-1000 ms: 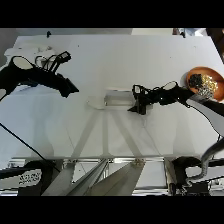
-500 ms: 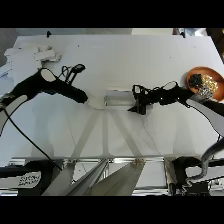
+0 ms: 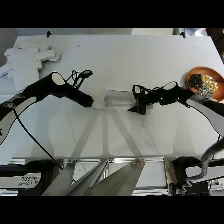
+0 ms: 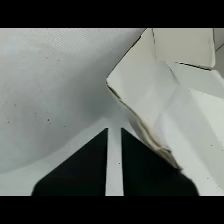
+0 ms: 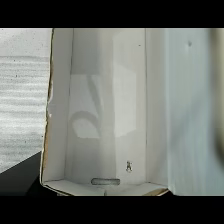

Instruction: Fold the box and place the chain.

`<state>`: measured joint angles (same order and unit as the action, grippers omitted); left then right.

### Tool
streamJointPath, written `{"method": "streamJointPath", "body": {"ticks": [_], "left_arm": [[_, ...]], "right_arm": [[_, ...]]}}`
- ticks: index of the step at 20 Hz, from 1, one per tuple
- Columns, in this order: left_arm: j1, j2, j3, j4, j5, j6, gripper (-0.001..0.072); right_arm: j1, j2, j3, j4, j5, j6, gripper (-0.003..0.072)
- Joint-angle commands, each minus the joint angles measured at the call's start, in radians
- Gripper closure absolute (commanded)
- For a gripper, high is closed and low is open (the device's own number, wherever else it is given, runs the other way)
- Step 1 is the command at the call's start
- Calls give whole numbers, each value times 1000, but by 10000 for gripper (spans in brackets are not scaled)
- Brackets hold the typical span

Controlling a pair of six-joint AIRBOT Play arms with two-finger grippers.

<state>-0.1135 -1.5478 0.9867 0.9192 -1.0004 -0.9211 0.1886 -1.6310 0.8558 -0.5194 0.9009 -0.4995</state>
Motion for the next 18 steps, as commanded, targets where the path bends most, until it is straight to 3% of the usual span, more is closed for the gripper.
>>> {"method": "streamJointPath", "body": {"ticks": [1, 5, 6, 18], "left_arm": [[8, -1, 0, -83, -19, -2, 567], [47, -1, 0, -165, -62, 9, 528], [54, -1, 0, -166, -71, 9, 471], [58, -6, -1, -304, -55, 136, 424]], "right_arm": [[0, 1, 1, 0, 0, 0, 284], [0, 1, 1, 0, 0, 0, 284], [0, 1, 1, 0, 0, 0, 284], [0, 1, 1, 0, 0, 0, 284]]}}
